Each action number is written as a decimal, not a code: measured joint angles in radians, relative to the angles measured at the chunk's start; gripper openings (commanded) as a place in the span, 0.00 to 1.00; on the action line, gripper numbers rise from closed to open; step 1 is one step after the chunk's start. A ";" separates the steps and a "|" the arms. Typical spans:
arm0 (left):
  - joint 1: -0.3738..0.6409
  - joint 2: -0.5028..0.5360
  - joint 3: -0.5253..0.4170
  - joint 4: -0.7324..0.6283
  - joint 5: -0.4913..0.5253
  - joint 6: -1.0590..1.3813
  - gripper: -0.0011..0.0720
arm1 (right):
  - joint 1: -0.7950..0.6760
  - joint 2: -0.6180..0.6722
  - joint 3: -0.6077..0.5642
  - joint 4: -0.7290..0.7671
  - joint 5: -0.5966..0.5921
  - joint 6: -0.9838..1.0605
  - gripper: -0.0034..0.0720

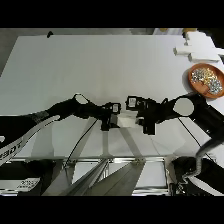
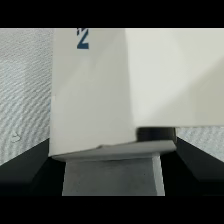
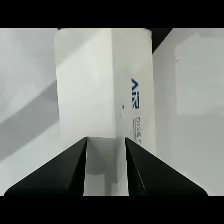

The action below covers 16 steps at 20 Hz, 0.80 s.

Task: Fold the box and place the chain.

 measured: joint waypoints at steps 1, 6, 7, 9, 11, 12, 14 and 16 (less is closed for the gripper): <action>0.000 0.000 0.000 0.000 0.000 0.000 0.11 | 0.000 0.003 -0.008 -0.013 -0.008 -0.001 0.42; 0.000 0.000 0.000 0.000 0.000 -0.001 0.11 | 0.000 0.009 -0.029 -0.036 -0.048 -0.006 0.35; 0.000 0.000 0.000 0.000 0.000 -0.001 0.11 | 0.000 0.009 -0.031 -0.037 -0.051 -0.006 0.34; 0.000 0.000 0.000 0.000 0.000 -0.001 0.11 | 0.000 0.010 -0.033 -0.040 -0.056 -0.006 0.34; 0.000 0.000 0.000 0.000 0.000 -0.001 0.11 | 0.000 0.010 -0.036 -0.042 -0.060 -0.004 0.34; 0.000 0.000 0.000 0.000 0.000 -0.001 0.11 | 0.000 0.010 -0.039 -0.043 -0.063 0.000 0.34; 0.000 0.000 0.000 0.000 0.000 -0.001 0.11 | 0.000 0.010 -0.050 -0.043 -0.071 0.006 0.34; 0.000 0.000 0.000 0.000 0.000 -0.001 0.11 | 0.001 0.010 -0.061 -0.043 -0.082 0.009 0.34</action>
